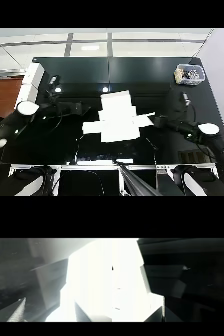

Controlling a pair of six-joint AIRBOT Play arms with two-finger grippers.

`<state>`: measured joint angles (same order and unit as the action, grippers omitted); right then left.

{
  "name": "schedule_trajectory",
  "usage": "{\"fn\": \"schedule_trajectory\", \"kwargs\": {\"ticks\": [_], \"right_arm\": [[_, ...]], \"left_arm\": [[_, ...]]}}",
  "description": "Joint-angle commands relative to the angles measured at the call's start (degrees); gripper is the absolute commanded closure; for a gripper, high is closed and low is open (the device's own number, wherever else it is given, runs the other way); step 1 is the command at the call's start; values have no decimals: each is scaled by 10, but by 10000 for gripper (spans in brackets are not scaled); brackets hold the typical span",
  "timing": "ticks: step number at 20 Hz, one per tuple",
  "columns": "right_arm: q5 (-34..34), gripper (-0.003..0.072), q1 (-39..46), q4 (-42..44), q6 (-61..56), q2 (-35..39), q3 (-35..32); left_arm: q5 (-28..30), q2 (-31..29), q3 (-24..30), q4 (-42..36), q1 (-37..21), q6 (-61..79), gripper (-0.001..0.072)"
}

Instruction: Fold the box and place the chain.

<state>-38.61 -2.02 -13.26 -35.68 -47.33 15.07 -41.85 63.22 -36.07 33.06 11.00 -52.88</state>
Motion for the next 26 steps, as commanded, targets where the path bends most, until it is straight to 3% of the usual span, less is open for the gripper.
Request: {"fn": "schedule_trajectory", "kwargs": {"ticks": [1, 6, 9, 13, 14, 16, 18, 21, 22, 24, 25, 26], "right_arm": [[117, 673, -114, 38, 3, 6, -18], [123, 673, -129, 46, 3, 6, -18], [121, 673, -129, 47, 3, 6, -18], [119, 673, -129, 46, 3, 6, -18], [119, 673, -129, 46, 3, 6, -18], [119, 673, -129, 46, 3, 6, -18], [118, 672, -129, 46, 3, 6, -18], [116, 667, -129, 46, 3, 6, -18], [110, 559, -129, 46, 3, 6, -18], [92, 96, -128, 35, 3, 7, -15], [77, 35, -122, -2, 3, 7, -5], [50, 35, -112, -57, 3, 7, 11]], "left_arm": [[-116, 131, -91, -45, 9, 56, 8], [-299, 277, -170, -61, 2, 162, 10], [-371, 330, -195, -72, 3, 226, 52], [-428, 380, -245, -49, 6, 244, 228], [-428, 387, -257, -32, 10, 244, 230], [-420, 395, -280, -1, 22, 244, 352], [-416, 400, -296, 3, 31, 244, 364], [-419, 413, -313, 16, 45, 244, 549], [-423, 418, -318, 19, 50, 245, 679], [-429, 422, -324, 26, 53, 245, 684], [-436, 421, -326, 28, 52, 241, 685], [-448, 420, -328, 31, 49, 235, 687]]}}
